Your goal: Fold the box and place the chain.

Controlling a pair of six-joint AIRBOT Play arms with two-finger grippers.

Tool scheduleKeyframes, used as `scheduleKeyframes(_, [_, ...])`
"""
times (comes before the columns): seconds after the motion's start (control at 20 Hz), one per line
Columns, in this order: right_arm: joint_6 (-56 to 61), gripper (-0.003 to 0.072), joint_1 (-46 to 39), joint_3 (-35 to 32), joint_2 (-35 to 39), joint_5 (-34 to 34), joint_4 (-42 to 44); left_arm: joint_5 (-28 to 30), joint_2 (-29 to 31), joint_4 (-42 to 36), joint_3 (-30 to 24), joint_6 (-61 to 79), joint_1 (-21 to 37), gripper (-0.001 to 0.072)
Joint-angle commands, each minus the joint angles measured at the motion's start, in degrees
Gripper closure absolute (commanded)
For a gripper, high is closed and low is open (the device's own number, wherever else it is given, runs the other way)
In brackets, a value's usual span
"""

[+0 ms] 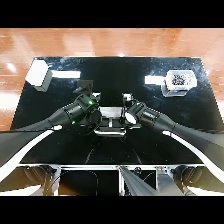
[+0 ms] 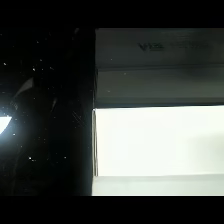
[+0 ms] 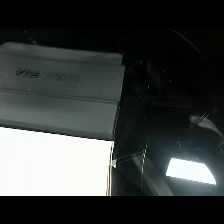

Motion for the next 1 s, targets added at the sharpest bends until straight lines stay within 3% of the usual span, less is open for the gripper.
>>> scheduleKeyframes(0.0, [-0.6,0.0649,0.0,0.3,0.1,0.3,0.2,-0.3,0.0,-0.3,0.0,0.1,0.0,0.069])
scheduleKeyframes(0.05, [-0.6,0.0647,0.0,0.3,0.1,0.5,0.2,-0.3,0.0,-0.5,0.0,0.1,0.0,0.069])
scheduleKeyframes(0.15, [-0.6,0.0396,0.0,0.3,0.1,1.0,0.2,-0.3,0.0,-0.5,0.0,0.1,0.0,0.069])
scheduleKeyframes(0.3, [-0.6,0.0406,0.0,0.3,0.1,1.0,0.2,-0.5,0.0,-0.9,0.0,0.1,0.0,0.069])
scheduleKeyframes(0.4, [-0.7,0.0622,0.0,0.3,0.1,1.0,0.2,-0.9,0.0,-1.3,0.0,0.1,0.0,0.069])
scheduleKeyframes(0.6, [-1.0,0.0598,0.0,0.3,0.1,1.1,0.2,-1.0,0.0,-1.3,0.0,0.1,0.0,0.069])
scheduleKeyframes(0.7, [-1.1,0.0174,0.0,0.4,0.3,1.4,0.2,-1.0,0.0,-1.3,0.0,0.1,0.0,0.069])
scheduleKeyframes(0.95, [-7.5,0.0159,0.1,0.5,3.9,5.3,-0.3,-1.2,0.0,-1.3,0.0,0.1,0.0,0.069])
